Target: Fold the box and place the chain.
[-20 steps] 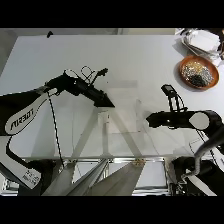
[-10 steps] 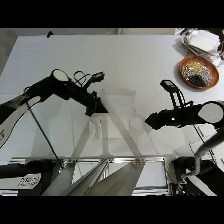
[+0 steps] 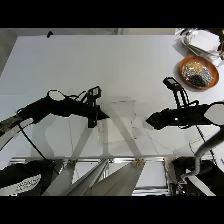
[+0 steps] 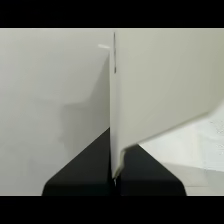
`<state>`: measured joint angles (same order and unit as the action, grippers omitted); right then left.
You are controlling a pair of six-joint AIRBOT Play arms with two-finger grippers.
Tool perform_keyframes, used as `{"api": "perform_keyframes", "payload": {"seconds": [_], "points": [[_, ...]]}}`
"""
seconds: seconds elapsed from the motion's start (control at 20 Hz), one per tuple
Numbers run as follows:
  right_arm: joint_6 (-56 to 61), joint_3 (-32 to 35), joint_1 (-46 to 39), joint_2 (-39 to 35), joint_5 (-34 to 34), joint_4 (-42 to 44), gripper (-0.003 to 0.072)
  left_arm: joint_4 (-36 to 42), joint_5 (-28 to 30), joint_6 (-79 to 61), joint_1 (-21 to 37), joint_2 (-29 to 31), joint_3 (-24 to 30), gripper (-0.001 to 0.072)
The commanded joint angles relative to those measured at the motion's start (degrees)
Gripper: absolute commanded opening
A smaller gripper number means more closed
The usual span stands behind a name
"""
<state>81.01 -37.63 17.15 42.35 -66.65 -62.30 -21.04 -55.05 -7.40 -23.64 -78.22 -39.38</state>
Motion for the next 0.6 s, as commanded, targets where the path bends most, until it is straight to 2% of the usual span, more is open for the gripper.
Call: {"api": "perform_keyframes", "payload": {"seconds": [0.0, 0.3, 0.55], "points": [[-0.04, -0.09, 0.04, -0.11, 1.90, 0.00, 0.0366, 0.52, 7.15, -5.35, -1.92, -0.39, -0.11, 0.0001], [-0.07, -0.09, 0.04, -0.11, 3.76, -0.52, 0.0365, 0.52, 2.62, -7.85, -1.95, -7.17, -7.21, 0.0001], [-0.07, -0.09, 0.04, -0.11, 3.74, -0.63, 0.0365, -0.57, -3.30, -7.85, -2.45, -12.31, -9.68, 0.0001]]}}
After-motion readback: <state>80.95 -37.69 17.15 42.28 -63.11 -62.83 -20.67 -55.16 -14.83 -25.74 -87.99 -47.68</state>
